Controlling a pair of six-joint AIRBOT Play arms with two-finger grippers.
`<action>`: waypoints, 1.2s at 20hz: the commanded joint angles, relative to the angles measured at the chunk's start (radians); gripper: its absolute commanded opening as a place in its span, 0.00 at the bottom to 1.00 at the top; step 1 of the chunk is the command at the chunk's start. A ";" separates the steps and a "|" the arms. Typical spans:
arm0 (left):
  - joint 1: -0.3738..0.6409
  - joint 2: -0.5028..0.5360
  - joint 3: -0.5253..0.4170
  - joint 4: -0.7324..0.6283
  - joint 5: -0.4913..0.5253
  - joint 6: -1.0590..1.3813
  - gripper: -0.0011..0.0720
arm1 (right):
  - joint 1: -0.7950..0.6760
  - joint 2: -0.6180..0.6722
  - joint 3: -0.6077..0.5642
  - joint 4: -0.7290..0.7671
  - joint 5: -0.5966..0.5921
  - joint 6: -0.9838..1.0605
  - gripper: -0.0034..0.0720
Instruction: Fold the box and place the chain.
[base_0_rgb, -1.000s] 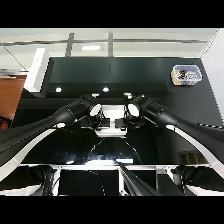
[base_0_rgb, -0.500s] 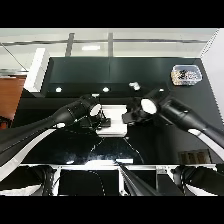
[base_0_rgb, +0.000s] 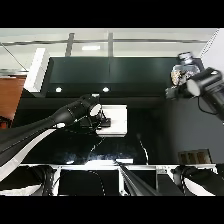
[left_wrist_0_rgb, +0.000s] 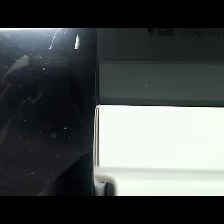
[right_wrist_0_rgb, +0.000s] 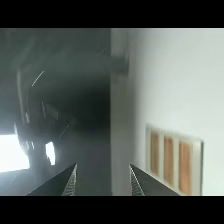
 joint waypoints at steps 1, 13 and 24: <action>0.000 0.000 0.001 0.000 0.000 0.000 0.06 | -0.183 -0.003 0.000 -0.029 -0.303 0.014 0.54; -0.001 0.000 0.001 -0.008 -0.001 0.000 0.06 | -0.517 -0.439 0.369 0.356 -0.356 0.122 1.00; -0.001 0.000 0.001 -0.007 0.001 0.000 0.06 | -0.544 -0.759 0.725 0.405 -0.111 -0.124 1.00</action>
